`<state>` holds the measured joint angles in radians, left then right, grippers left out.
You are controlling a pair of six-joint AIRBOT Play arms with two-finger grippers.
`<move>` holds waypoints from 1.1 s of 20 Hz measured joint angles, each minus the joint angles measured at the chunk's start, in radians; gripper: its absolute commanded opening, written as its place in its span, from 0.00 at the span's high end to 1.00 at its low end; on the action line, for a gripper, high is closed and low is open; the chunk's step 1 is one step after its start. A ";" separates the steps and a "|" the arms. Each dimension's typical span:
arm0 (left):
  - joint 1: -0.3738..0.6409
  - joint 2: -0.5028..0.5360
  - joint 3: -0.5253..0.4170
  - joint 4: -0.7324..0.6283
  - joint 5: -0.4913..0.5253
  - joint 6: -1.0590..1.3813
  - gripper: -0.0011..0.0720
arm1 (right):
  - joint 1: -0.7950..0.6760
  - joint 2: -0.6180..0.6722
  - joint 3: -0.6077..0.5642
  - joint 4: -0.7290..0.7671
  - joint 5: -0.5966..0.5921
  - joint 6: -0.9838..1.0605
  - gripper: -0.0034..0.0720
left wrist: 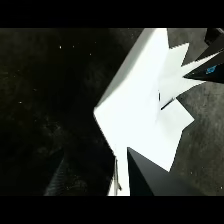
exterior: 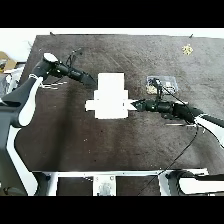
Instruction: Fold the box and place the chain.
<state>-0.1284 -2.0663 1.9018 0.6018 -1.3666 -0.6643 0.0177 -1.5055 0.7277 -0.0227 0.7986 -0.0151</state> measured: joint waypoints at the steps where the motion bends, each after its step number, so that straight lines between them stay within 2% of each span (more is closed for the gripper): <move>1: -0.001 -0.022 0.020 0.002 -0.018 -0.001 0.41 | 0.000 0.000 0.000 0.000 0.004 -0.003 0.95; 5: -0.002 -0.080 0.060 -0.062 -0.118 0.010 0.41 | 0.000 0.000 0.000 -0.002 0.013 -0.012 0.95; 10: -0.018 -0.107 0.072 -0.122 -0.213 0.068 0.41 | 0.000 0.000 0.000 -0.003 0.015 -0.015 0.95; 18: -0.070 -0.123 0.075 -0.066 -0.204 0.114 0.43 | 0.000 0.000 0.000 -0.003 0.016 -0.015 0.95; 19: -0.071 -0.124 0.075 -0.063 -0.204 0.114 0.45 | 0.000 0.000 0.000 -0.003 0.016 -0.015 0.95; 20: -0.071 -0.125 0.075 -0.061 -0.202 0.114 0.58 | 0.000 0.000 0.000 -0.003 0.016 -0.015 0.95; 22: -0.072 -0.126 0.075 -0.059 -0.201 0.111 0.69 | 0.000 0.000 0.000 -0.003 0.016 -0.015 0.95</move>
<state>-0.2005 -2.1918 1.9766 0.5430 -1.5677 -0.5529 0.0177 -1.5055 0.7277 -0.0257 0.8150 -0.0303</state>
